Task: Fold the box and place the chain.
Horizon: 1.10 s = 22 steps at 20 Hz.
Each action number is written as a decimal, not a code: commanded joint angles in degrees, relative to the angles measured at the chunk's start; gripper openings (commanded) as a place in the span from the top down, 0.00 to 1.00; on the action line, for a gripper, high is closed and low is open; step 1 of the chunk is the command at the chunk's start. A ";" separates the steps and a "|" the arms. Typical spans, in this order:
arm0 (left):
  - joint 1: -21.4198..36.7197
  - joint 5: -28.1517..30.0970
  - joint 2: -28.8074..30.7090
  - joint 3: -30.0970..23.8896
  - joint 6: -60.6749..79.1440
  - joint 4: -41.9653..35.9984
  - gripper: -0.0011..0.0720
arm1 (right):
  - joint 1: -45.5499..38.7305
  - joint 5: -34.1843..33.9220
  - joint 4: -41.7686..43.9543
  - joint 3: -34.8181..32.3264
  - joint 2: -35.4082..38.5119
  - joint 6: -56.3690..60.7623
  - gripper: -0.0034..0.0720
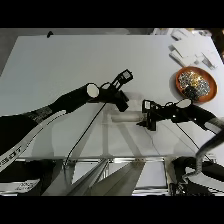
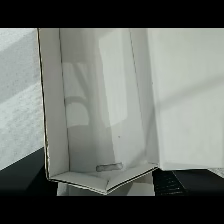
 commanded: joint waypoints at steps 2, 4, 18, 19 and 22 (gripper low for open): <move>1.22 -5.20 4.74 -0.02 0.15 1.77 0.97 | -0.04 0.02 0.02 0.04 0.04 0.00 0.56; 1.81 -10.25 10.19 -0.02 0.13 6.19 0.97 | -0.04 0.02 0.02 0.04 0.04 0.00 0.56; 1.99 -38.42 22.62 -0.07 -4.79 27.21 0.98 | -0.04 0.02 0.02 0.04 0.04 0.02 0.56; 1.99 -37.59 21.75 -0.07 -4.79 27.19 0.98 | -0.04 0.00 0.02 0.04 0.04 0.00 0.56; 1.99 -34.91 17.57 -0.07 -4.74 27.21 0.97 | -0.04 0.02 0.02 0.04 0.04 0.00 0.56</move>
